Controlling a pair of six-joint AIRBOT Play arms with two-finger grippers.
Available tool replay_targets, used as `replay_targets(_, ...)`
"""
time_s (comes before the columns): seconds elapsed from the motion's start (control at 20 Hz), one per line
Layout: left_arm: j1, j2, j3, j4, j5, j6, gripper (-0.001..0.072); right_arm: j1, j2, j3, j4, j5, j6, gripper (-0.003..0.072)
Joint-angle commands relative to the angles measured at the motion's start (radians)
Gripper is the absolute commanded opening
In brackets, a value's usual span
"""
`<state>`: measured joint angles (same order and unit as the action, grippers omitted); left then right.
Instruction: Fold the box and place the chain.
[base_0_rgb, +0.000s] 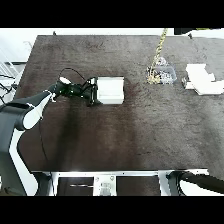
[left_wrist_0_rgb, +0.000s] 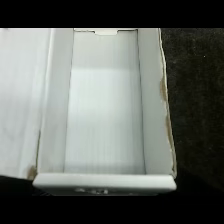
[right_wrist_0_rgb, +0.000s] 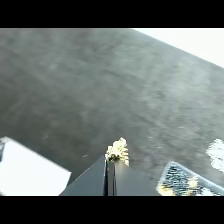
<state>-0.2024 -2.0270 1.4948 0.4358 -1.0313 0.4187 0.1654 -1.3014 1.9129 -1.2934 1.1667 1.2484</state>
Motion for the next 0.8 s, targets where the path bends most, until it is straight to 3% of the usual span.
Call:
replay_targets(0.0, 0.001, 0.000, 0.000, 0.000, 0.000, 0.000, 0.0421, 0.078, 0.028, -0.011, 0.000, 0.063, -0.003, 0.0001)
replay_targets(0.3, 0.001, 0.000, 0.000, 0.000, 0.000, 0.000, 0.0421, 0.238, 0.027, -0.137, 0.010, 0.023, 0.015, 0.0001)
replay_targets(0.75, 0.001, 0.000, 0.000, 0.000, 0.000, 0.000, 0.0422, 0.420, -0.005, -0.451, 0.110, -0.361, 0.027, 0.0001)
